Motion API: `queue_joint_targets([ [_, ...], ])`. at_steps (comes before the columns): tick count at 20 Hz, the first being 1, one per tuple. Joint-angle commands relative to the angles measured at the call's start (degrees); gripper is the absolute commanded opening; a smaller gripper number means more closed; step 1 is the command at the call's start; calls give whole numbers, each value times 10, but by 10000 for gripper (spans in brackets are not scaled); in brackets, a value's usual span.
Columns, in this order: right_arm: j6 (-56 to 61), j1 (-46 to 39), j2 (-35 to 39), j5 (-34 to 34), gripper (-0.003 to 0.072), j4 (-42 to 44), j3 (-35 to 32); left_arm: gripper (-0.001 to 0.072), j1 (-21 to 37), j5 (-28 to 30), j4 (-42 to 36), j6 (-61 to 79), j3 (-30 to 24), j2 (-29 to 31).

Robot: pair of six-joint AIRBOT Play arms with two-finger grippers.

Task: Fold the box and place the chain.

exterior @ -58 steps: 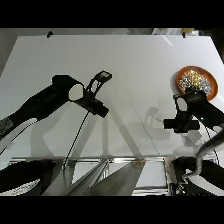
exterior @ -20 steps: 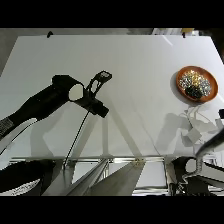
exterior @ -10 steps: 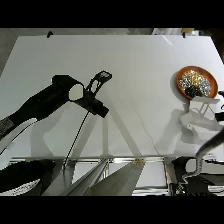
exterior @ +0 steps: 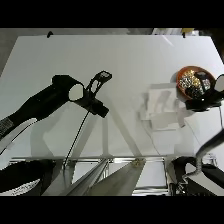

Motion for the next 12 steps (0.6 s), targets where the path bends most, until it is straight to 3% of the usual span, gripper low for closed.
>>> queue_joint_targets([
  [1,27,88,80,-68,11,112,-86,10,0,0,0,0,0,0],
  [6,61,177,97,-82,12,120,-130,18,0,40,0,50,0,0],
  [7,62,187,97,-88,12,122,-130,91,2,53,-2,81,0,0],
  [8,64,196,97,-94,12,125,-130,249,10,66,-23,110,0,0],
  [12,70,216,97,-104,12,134,-130,381,68,88,-332,347,0,-31],
])
